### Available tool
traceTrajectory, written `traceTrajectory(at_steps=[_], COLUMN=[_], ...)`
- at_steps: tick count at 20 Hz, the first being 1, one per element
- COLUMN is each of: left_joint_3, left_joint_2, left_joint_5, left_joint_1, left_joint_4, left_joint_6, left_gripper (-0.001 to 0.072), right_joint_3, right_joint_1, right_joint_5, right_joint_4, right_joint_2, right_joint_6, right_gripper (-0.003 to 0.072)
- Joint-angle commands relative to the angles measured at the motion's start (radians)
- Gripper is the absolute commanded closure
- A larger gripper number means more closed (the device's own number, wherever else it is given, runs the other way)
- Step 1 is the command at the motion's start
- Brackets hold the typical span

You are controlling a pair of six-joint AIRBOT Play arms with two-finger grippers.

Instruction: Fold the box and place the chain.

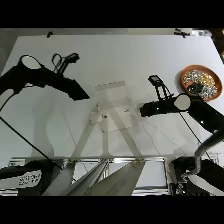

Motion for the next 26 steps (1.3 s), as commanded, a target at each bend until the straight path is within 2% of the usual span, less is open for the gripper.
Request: traceTrajectory(at_steps=[1,8,13,14,15,16,19,20,22,23,25,26], left_joint_3=[0.000,0.000,0.000,0.000,0.000,0.000,0.000,0.000,0.000,0.000,0.000,0.000], left_joint_2=[-0.080,-0.231,-0.264,-0.267,-0.270,-0.270,-0.270,-0.270,-0.270,-0.267,-0.251,-0.235], left_joint_5=[0.003,-0.030,0.019,0.034,0.051,0.070,0.097,0.095,0.082,0.077,0.064,0.051], left_joint_1=[-0.066,-0.079,-0.126,-0.138,-0.150,-0.159,-0.172,-0.172,-0.172,-0.174,-0.176,-0.181], left_joint_4=[-0.111,-0.285,-0.297,-0.299,-0.299,-0.299,-0.282,-0.268,-0.253,-0.246,-0.238,-0.229], left_joint_6=[0.148,0.262,0.325,0.336,0.343,0.342,0.344,0.357,0.370,0.378,0.387,0.388], left_gripper=[0.0131,0.0124,0.0137,0.0159,0.0220,0.0312,0.0650,0.0705,0.0707,0.0708,0.0710,0.0710], right_joint_3=[-0.001,-0.001,-0.001,-0.001,-0.001,-0.001,-0.001,-0.001,-0.001,0.000,0.011,0.026], right_joint_1=[0.001,0.001,0.001,0.001,0.001,0.001,0.001,0.001,0.001,0.001,0.000,0.000], right_joint_5=[0.004,0.005,0.010,0.013,0.018,0.024,0.030,0.031,0.037,0.048,0.107,0.161], right_joint_4=[0.002,0.006,0.013,0.013,0.013,0.013,0.013,0.014,0.024,0.027,0.011,-0.015], right_joint_2=[0.000,0.000,0.000,0.000,0.000,0.000,0.000,0.001,0.005,0.014,0.050,0.075], right_joint_6=[0.000,0.000,0.000,0.000,0.000,0.000,0.000,0.000,0.000,0.000,0.000,0.001], right_gripper=[0.0677,0.0677,0.0677,0.0677,0.0677,0.0677,0.0677,0.0677,0.0672,0.0615,0.0409,0.0380])
